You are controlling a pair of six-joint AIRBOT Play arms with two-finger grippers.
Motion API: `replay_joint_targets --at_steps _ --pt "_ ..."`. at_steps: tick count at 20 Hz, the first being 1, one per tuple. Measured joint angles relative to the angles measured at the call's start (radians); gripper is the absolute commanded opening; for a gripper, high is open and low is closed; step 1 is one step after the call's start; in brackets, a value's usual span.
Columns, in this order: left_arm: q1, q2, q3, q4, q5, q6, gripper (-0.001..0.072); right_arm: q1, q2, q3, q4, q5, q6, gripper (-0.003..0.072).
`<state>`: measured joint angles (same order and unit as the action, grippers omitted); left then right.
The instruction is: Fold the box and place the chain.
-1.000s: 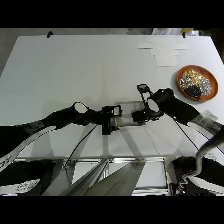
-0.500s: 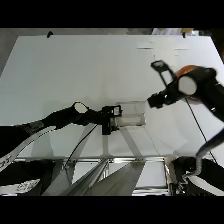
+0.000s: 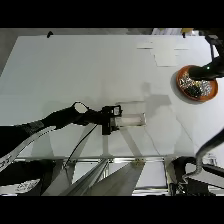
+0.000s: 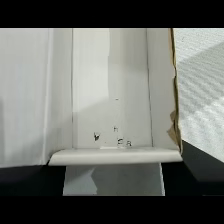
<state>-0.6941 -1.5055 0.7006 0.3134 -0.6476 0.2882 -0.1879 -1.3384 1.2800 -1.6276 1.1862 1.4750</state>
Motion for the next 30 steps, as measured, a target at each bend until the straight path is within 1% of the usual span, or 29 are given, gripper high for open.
replay_joint_targets --at_steps 3,6,12,20,22,26,27,30 --pt "0.0 0.0 0.0 0.0 0.0 0.0 0.0101 -0.099 -0.074 0.008 0.001 -0.024 -0.006 0.0232" --pt "0.0 0.0 0.0 0.0 0.0 0.0 0.0101 -0.142 -0.139 0.011 0.015 -0.037 -0.009 0.0228" --pt "0.0 0.0 0.0 0.0 0.0 0.0 0.0101 -0.165 -0.244 0.012 0.034 -0.061 -0.029 0.0225" --pt "0.0 0.0 0.0 0.0 0.0 0.0 0.0101 -0.168 -0.288 0.012 0.042 -0.087 -0.043 0.0222" --pt "0.0 0.0 0.0 0.0 0.0 0.0 0.0101 -0.168 -0.296 0.012 0.048 -0.089 -0.043 0.0154" --pt "0.0 0.0 0.0 0.0 0.0 0.0 0.0101 -0.168 -0.313 0.012 0.054 -0.082 -0.044 0.0146" --pt "0.0 0.0 0.0 0.0 0.0 0.0 0.0101 -0.168 -0.318 0.012 0.056 -0.077 -0.044 0.0021" --pt "0.0 0.0 0.0 0.0 0.0 0.0 0.0101 -0.168 -0.321 0.012 0.06 -0.063 -0.044 0.0019"
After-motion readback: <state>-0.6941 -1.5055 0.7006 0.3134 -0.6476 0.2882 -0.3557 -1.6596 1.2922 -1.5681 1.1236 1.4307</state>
